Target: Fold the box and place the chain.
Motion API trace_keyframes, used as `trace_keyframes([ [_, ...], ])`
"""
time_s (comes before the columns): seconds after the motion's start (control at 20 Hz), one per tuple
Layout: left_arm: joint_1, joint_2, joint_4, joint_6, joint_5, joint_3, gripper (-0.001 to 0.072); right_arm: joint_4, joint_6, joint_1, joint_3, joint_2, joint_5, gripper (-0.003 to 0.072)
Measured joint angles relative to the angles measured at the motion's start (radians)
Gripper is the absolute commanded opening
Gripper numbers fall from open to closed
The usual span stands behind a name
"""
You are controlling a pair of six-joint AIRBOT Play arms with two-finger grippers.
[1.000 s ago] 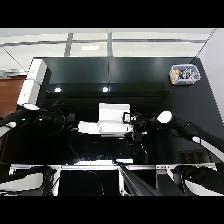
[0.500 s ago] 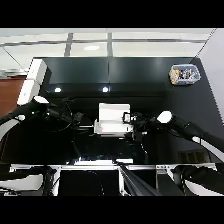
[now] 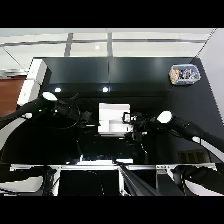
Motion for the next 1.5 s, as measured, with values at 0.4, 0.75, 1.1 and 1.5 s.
trace_keyframes([
  [0.4, -0.113, 0.000, 0.169, -0.211, 0.121, 0.064, 0.0628, 0.001, 0.001, 0.000, 0.000, 0.000, -0.001, 0.0157],
  [0.75, -0.154, 0.002, 0.248, -0.335, 0.137, 0.117, 0.0628, 0.000, 0.000, 0.000, 0.000, 0.000, -0.001, 0.0157],
  [1.1, -0.349, 0.003, 0.590, -0.699, 0.116, 0.232, 0.0598, 0.000, 0.000, 0.000, 0.000, 0.000, -0.001, 0.0156],
  [1.5, -0.519, 0.003, 0.825, -1.064, 0.115, 0.286, 0.0388, 0.000, 0.000, 0.000, 0.000, 0.000, -0.001, 0.0157],
])
